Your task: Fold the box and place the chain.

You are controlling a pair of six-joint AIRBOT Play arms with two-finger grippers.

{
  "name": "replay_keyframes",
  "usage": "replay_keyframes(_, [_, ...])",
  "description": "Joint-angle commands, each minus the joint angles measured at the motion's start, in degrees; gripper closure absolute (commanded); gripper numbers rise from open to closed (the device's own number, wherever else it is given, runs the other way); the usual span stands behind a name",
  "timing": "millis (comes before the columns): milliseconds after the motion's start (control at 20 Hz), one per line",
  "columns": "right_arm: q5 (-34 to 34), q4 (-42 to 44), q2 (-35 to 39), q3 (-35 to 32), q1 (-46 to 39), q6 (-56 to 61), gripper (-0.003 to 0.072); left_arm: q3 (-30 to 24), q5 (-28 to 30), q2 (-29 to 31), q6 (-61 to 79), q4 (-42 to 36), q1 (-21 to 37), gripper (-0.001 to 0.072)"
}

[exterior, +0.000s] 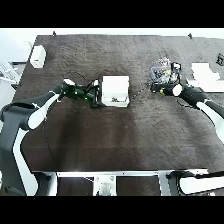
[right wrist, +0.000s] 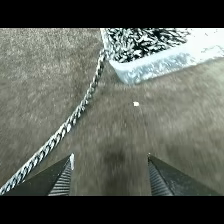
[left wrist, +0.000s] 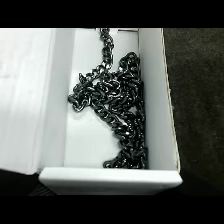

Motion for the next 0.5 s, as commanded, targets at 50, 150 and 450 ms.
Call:
replay_keyframes(50, [-1.6, 6.4, -6.7, 6.1, -0.6, -6.4, 0.0112, -0.1, 0.0, 0.0, 0.0, 0.0, 0.0, 0.0476])
replay_keyframes(150, [0.9, 12.5, -9.2, 9.9, -0.6, -12.4, 0.0112, -0.1, 0.0, 0.0, 0.0, 0.0, 0.0, 0.0476])
replay_keyframes(450, [6.0, 25.6, -15.1, 16.7, -1.1, -26.7, 0.0171, -0.1, 0.0, 0.0, 0.0, 0.0, 0.0, 0.0476])
